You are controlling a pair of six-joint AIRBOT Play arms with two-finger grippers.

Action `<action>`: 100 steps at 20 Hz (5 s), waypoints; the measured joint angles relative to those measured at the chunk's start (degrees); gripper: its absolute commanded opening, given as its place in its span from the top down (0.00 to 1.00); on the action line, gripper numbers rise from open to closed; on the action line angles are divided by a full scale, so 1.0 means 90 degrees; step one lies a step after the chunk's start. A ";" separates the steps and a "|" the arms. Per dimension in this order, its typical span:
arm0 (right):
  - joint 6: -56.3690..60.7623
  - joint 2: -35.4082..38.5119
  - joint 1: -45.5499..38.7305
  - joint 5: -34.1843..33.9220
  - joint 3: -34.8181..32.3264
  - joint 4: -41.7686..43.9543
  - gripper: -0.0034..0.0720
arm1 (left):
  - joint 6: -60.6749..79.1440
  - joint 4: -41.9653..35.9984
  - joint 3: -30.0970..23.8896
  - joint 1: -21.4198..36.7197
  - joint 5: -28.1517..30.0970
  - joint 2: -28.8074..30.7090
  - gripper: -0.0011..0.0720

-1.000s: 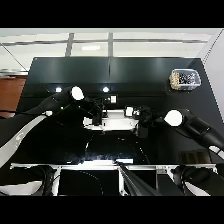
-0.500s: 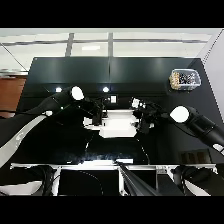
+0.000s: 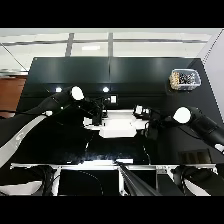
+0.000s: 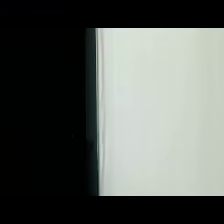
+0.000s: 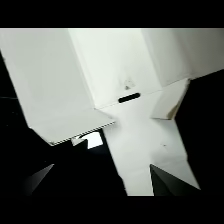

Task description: Fold the box and place the chain.

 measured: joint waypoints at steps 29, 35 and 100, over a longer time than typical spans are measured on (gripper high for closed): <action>-0.0840 0.0287 0.0376 -0.2293 -0.0391 0.1268 0.02 | 0.0000 0.0029 0.0000 -0.0019 0.0104 0.0041 0.95; -0.2375 -0.0024 0.0087 -0.2028 -0.0391 0.2664 0.02 | 0.0002 0.0032 -0.0002 -0.0019 0.0107 0.0063 0.95; -0.4733 -0.1362 -0.0010 -0.1309 -0.0379 0.3242 0.03 | -0.0313 0.0010 -0.0002 -0.0090 -0.0107 0.0078 0.95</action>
